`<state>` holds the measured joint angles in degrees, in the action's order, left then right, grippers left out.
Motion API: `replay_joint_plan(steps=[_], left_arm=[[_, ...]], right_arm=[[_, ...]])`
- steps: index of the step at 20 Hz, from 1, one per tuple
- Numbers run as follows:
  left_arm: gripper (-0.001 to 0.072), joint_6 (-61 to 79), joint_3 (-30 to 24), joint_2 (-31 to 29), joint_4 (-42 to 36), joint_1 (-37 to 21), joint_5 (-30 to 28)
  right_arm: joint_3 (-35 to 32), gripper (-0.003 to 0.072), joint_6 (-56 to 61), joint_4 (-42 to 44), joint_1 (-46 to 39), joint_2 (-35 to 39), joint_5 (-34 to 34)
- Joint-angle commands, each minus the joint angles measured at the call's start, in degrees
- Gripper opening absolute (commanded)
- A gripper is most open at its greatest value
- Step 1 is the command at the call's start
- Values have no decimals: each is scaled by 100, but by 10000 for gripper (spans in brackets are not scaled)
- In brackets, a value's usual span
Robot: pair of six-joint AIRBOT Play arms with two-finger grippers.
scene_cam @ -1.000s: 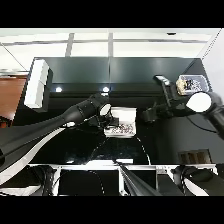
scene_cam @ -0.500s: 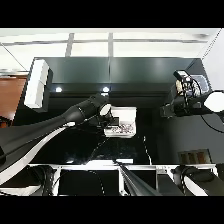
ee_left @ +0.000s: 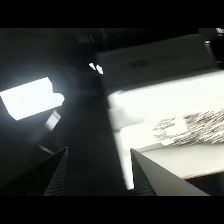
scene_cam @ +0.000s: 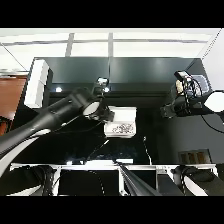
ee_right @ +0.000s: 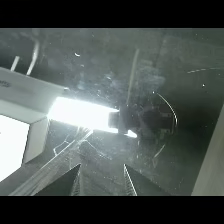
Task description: Fold the box and place the chain.
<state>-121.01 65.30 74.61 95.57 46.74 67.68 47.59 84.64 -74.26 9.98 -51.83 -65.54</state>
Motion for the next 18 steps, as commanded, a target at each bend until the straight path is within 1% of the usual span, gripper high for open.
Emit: replay_joint_plan(steps=[1, 2, 3, 4, 5, 6, 7, 8, 9, 12, 14, 15, 17, 18], left_arm=[[467, 739, -885, -1023, 651, -455, -13], [467, 758, -1325, -1311, 483, -741, -313], [467, 968, -1808, -1582, 59, -1108, -824], [467, 1408, -2208, -1762, -649, -1488, -1373], [476, 2337, -2588, -1849, -1740, -1908, -1926], [580, 3526, -2863, -1834, -2922, -2247, -2286], [717, 5099, -3058, -1746, -4164, -2511, -2354], [716, 6365, -3141, -1615, -4994, -2662, -2243], [715, 7357, -3154, -1443, -5392, -2680, -2138], [711, 9184, -3154, -1078, -5386, -2474, -2155], [709, 10343, -3152, -931, -5416, -2339, -2356], [708, 10719, -3150, -879, -5429, -2251, -2492], [708, 11175, -3051, -752, -5484, -2210, -2509], [708, 11368, -3018, -684, -5643, -2223, -2496]], right_arm=[[-57, 322, 2, 4, 2, 2, 0], [-109, 322, 4, 15, 2, 2, 0], [-162, 322, 7, 13, 0, 2, -2], [-192, 322, 26, 13, 2, 2, -2], [-199, 322, 70, 17, 2, 2, -2], [-199, 322, 70, 15, 2, 2, 7], [-203, 322, 70, 15, 2, 2, 22], [-201, 322, 70, 13, 0, 2, 35], [-201, 322, 70, 13, 0, 2, 35], [-203, 322, 70, 13, 2, 2, 17], [-203, 322, 72, 13, 2, 2, 15], [-203, 322, 87, 13, 2, 2, 15], [-203, 322, 166, 13, 2, 2, 15], [-203, 322, 205, 13, 2, 2, 20]])
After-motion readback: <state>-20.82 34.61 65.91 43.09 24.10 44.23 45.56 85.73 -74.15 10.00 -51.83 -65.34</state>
